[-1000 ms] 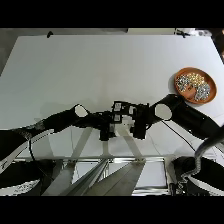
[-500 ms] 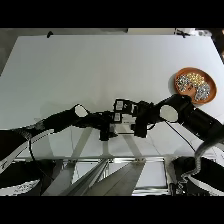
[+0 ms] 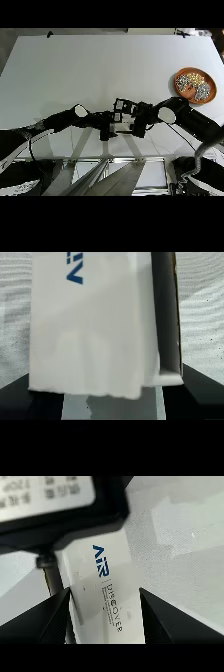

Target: Fold the box and place the chain.

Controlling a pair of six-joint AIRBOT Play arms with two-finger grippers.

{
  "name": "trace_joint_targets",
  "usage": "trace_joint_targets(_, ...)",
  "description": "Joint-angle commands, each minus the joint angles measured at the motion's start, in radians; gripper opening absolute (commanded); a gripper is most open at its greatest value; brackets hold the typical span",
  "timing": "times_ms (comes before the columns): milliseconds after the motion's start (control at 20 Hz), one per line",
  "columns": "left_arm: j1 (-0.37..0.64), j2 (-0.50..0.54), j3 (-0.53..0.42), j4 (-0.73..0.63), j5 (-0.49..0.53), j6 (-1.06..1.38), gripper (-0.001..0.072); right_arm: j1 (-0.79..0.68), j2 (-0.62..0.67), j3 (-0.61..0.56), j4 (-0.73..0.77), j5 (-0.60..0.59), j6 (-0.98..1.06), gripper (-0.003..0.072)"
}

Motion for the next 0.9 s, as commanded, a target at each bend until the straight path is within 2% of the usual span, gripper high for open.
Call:
trace_joint_targets(0,-0.001,0.0,0.0,0.001,0.0,0.003,0.015,0.001,-0.001,-0.027,-0.001,-0.015,0.001,0.0429)
trace_joint_targets(300,-0.001,0.0,0.0,0.001,0.0,0.003,0.015,0.001,-0.001,-0.03,0.054,-0.004,0.001,0.043)
trace_joint_targets(750,-0.001,0.0,0.0,0.001,0.0,0.003,0.015,0.052,0.0,-0.052,0.037,-0.016,0.0,0.044)
trace_joint_targets(800,-0.001,0.0,0.0,0.001,0.0,0.003,0.015,0.052,0.0,-0.052,0.029,-0.018,0.0,0.0447)
trace_joint_targets(850,-0.001,0.0,0.0,0.001,0.0,0.003,0.015,0.052,0.0,-0.052,0.023,-0.022,0.0,0.0489)
